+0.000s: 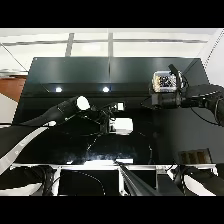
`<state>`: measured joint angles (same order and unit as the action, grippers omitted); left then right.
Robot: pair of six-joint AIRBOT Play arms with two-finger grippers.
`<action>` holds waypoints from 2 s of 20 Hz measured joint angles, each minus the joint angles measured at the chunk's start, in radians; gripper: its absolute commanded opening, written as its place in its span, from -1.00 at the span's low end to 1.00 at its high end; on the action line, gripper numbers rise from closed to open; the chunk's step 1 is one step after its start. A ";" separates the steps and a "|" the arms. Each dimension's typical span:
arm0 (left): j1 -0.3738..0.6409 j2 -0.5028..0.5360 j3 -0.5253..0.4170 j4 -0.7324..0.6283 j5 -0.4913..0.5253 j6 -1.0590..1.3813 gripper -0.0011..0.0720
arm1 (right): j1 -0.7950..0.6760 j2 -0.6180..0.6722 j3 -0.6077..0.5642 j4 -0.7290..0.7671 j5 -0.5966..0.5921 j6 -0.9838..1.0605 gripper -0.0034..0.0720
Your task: Fold the box and place the chain.
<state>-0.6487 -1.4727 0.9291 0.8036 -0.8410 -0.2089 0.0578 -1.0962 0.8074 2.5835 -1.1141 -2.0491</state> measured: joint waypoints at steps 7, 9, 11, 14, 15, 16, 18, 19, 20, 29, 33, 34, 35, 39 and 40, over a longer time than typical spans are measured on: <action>0.124 0.049 0.052 0.251 -0.097 -0.181 -0.79 | 0.000 0.000 0.000 -0.001 0.009 0.000 -0.87; 0.238 0.074 0.076 0.266 -0.103 -0.223 -0.79 | 0.000 0.000 0.000 -0.001 0.013 0.000 -0.87; 0.380 0.085 0.099 0.282 -0.077 -0.289 -0.79 | 0.000 0.000 0.000 -0.001 0.018 0.000 -0.87; 0.597 0.067 0.144 0.290 0.025 -0.447 -0.79 | 0.000 0.000 0.000 0.000 0.031 0.000 -0.86; 0.663 0.046 0.177 0.292 0.053 -0.508 -0.78 | 0.000 0.000 0.000 0.000 0.037 0.000 -0.87; 0.718 0.016 0.216 0.296 0.061 -0.561 -0.79 | 0.000 0.000 0.000 0.000 0.042 0.000 -0.87; 0.809 -0.061 0.320 0.327 0.066 -0.663 -0.79 | 0.000 0.000 0.000 0.000 0.048 0.000 -0.87; 0.844 -0.109 0.382 0.349 0.063 -0.717 -0.79 | 0.000 0.000 0.000 0.000 0.050 0.000 -0.87; 0.871 -0.158 0.445 0.378 0.058 -0.760 -0.79 | 0.000 0.000 0.000 0.000 0.052 0.000 -0.87; 0.949 -0.540 0.935 0.578 -0.050 -1.014 0.96 | 0.000 0.000 0.000 0.000 0.064 0.030 -0.87; 0.943 -0.573 1.078 0.655 -0.148 -1.069 0.96 | 0.000 0.000 0.000 0.000 0.071 0.042 -0.87; 0.941 -0.568 1.113 0.676 -0.192 -1.090 0.95 | 0.000 0.000 0.000 0.000 0.072 0.044 -0.87; 0.941 -0.549 1.136 0.702 -0.243 -1.110 0.95 | 0.000 0.000 0.001 0.000 0.075 0.045 -0.87; 0.940 -0.399 1.140 0.727 -0.410 -1.165 -0.89 | -0.020 0.000 0.064 -0.033 0.062 0.043 -0.87; 0.939 -0.358 1.131 0.704 -0.466 -1.186 -0.90 | -0.026 0.003 0.098 -0.086 0.051 0.080 -0.87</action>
<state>0.2905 -1.8309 2.0598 1.5074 -1.3071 -1.3949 0.0315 -1.0935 0.9051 2.4977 -1.0634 -1.9694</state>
